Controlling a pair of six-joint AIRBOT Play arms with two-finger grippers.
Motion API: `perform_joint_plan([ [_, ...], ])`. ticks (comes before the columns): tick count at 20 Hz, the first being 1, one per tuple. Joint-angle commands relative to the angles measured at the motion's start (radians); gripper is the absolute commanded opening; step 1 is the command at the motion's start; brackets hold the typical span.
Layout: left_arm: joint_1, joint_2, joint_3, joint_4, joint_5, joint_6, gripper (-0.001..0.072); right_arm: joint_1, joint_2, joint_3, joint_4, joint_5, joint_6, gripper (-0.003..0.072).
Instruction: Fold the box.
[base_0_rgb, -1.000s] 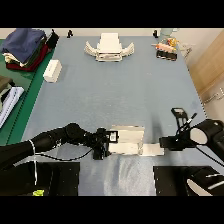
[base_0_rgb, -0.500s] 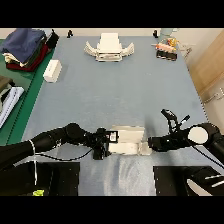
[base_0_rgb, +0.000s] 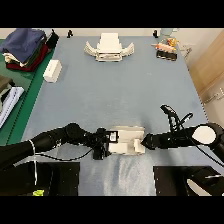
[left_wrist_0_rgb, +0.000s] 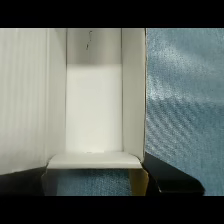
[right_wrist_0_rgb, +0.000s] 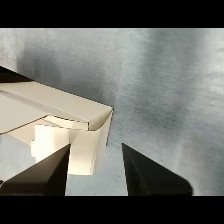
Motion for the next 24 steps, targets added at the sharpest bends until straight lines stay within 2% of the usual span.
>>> perform_joint_plan([
  [1, 0.001, 0.000, 0.000, 0.000, 0.000, 0.000, 0.0420, 0.000, -0.041, 0.002, 0.025, -0.009, -0.050, 0.0508],
  [5, 0.001, 0.000, 0.000, 0.000, 0.000, 0.000, 0.0420, 0.018, -0.130, 0.005, 0.051, -0.011, -0.049, 0.0497],
  [6, 0.001, 0.000, 0.000, 0.000, 0.000, 0.000, 0.0420, 0.040, -0.142, 0.009, 0.048, -0.017, -0.045, 0.0448],
  [9, 0.001, 0.000, 0.000, 0.000, 0.000, 0.000, 0.0420, 0.125, -0.158, 0.023, 0.023, -0.103, 0.076, 0.0438],
  [14, 0.001, 0.000, 0.000, 0.000, 0.000, 0.000, 0.0420, 0.286, -0.228, 0.084, -0.203, -0.109, 0.406, 0.0432],
  [15, 0.001, 0.000, 0.000, 0.000, 0.000, 0.000, 0.0420, 0.324, -0.252, 0.103, -0.252, -0.105, 0.479, 0.0398],
  [20, 0.001, 0.000, 0.000, 0.000, 0.000, 0.000, 0.0420, 0.498, -0.397, 0.212, -0.474, -0.069, 0.789, 0.0391],
  [24, 0.001, 0.000, 0.000, 0.000, 0.000, 0.000, 0.0420, 0.545, -0.492, 0.288, -0.541, -0.009, 0.908, 0.0362],
])
